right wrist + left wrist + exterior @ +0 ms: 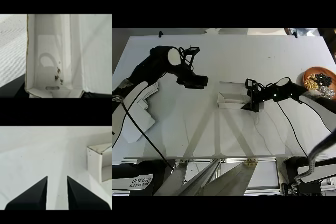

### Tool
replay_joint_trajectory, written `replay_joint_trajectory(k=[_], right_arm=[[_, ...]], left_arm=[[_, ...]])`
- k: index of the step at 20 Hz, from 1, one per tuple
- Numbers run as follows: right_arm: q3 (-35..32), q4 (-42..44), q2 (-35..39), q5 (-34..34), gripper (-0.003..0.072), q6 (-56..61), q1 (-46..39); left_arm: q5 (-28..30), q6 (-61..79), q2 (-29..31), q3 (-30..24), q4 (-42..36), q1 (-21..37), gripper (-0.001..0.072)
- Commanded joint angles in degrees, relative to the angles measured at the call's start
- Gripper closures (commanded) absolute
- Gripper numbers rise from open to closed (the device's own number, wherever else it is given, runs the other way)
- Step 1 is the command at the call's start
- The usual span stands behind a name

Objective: Fold the box and place the chain.

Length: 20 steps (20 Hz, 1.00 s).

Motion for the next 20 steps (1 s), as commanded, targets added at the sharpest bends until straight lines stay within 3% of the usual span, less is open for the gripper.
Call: replay_joint_trajectory(k=[1,3,4,6,12,17,20], right_arm=[[0.04,0.00,0.02,0.07,0.0323,0.00,0.00],[0.04,0.00,0.02,0.04,0.0323,0.00,0.00],[0.04,0.00,0.02,0.07,0.0323,0.00,0.00],[0.04,-0.02,0.02,0.04,0.0323,0.00,0.00],[0.04,0.00,0.02,0.04,0.0323,0.00,0.00],[0.04,0.00,0.02,0.07,0.0323,0.00,0.00],[0.04,0.00,0.02,0.04,0.0323,0.00,0.00]], left_arm=[[4.24,18.95,0.66,-4.96,-12.33,3.80,0.0377],[5.29,22.01,-0.28,-6.23,-20.00,4.11,0.0097],[6.03,20.90,-0.94,-6.23,-23.19,4.09,0.0042],[7.21,20.48,-2.16,-6.21,-26.29,2.78,0.0049],[12.72,10.25,-3.28,-6.21,-22.84,-4.96,0.0074],[12.52,-6.40,-3.41,-6.19,-3.61,-10.73,0.0092],[11.65,-11.13,-4.26,-6.05,-0.83,-12.81,0.0216]])
